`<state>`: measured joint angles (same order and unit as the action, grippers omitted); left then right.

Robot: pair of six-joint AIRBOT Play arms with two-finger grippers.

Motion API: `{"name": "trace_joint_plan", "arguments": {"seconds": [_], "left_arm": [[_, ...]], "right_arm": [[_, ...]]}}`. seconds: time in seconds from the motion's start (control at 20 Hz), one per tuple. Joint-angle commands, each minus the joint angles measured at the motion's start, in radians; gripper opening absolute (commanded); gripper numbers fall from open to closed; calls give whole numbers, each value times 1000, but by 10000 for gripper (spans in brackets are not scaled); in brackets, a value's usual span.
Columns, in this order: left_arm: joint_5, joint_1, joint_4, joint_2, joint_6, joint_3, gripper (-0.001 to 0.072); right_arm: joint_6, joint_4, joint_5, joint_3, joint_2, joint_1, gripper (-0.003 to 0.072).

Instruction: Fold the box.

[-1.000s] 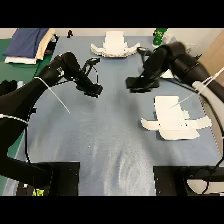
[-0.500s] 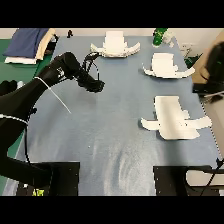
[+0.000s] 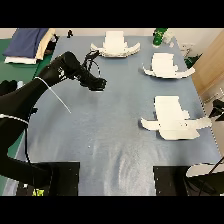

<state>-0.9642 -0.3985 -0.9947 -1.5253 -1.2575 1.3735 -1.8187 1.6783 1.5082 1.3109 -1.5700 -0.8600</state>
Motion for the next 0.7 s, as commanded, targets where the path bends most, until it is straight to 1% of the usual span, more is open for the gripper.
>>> {"name": "trace_joint_plan", "arguments": {"seconds": [0.0, 0.05, 0.1, 0.15, 0.2, 0.25, 0.35, 0.4, 0.45, 0.5, 0.55, 0.65], "left_arm": [[-16, -1, 61, -1, 0, 0, 18], [-22, -1, 66, -1, 1, 0, 18], [-30, -1, 70, -1, 2, 0, 143], [-35, -1, 72, -1, 2, 0, 513], [-39, -1, 76, -1, 0, 0, 665], [-40, -1, 83, -1, 0, 0, 660], [-38, -1, 108, -1, 0, 0, 659], [-35, -1, 126, -1, 0, 0, 657], [-29, -1, 142, -1, 0, 0, 457], [-30, -1, 146, -1, 1, 0, 83], [-31, -1, 146, -1, 8, 0, 15], [-42, 0, 147, -1, 7, 0, 14]], "right_arm": [[-156, 93, 21, -3, -76, -44, 359], [-174, 111, 23, -3, -83, -44, 358], [-198, 139, 37, -3, -89, -43, 357], [-209, 174, 55, -4, -95, -43, 337], [-210, 195, 71, -5, -100, -43, 333], [-210, 214, 95, -10, -101, -43, 223], [-211, 303, 126, -16, -101, -40, 67], [-224, 366, 143, -17, -100, -34, 6], [-224, 415, 152, -16, -98, -20, 6], [-224, 456, 156, -17, -93, 2, 5], [-223, 477, 153, -19, -84, 36, 5], [-198, 483, 133, -47, -50, 119, 5]]}}
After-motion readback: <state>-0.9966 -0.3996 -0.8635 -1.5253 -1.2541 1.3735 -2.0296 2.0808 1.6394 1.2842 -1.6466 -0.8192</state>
